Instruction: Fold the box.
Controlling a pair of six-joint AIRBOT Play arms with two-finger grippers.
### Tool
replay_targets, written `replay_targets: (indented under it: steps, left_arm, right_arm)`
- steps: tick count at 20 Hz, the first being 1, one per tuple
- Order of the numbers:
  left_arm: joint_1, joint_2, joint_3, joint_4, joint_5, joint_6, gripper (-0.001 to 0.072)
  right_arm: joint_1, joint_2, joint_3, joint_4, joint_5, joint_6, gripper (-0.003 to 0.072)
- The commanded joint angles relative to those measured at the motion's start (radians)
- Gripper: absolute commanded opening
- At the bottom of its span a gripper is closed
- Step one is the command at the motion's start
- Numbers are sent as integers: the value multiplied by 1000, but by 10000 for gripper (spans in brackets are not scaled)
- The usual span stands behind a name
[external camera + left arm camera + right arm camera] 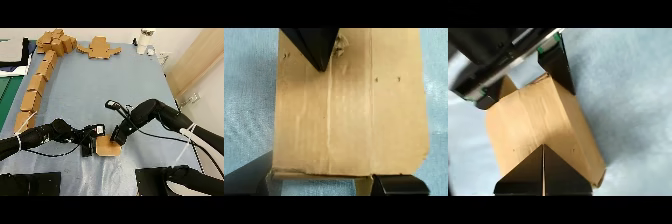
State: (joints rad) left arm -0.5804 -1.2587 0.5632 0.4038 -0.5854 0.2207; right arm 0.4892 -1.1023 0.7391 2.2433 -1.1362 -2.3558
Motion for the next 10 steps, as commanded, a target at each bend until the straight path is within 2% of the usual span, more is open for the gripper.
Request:
replay_targets:
  steps: [1,6,10]
  left_arm:
    - [0,0,1,0,-1,0,495]
    - [0,0,1,0,0,0,494]
    - [0,0,1,0,0,0,495]
  right_arm:
    - [113,52,-22,-155,139,29,4]
    - [244,139,-26,-324,204,105,4]
    - [368,249,-140,-453,349,132,4]
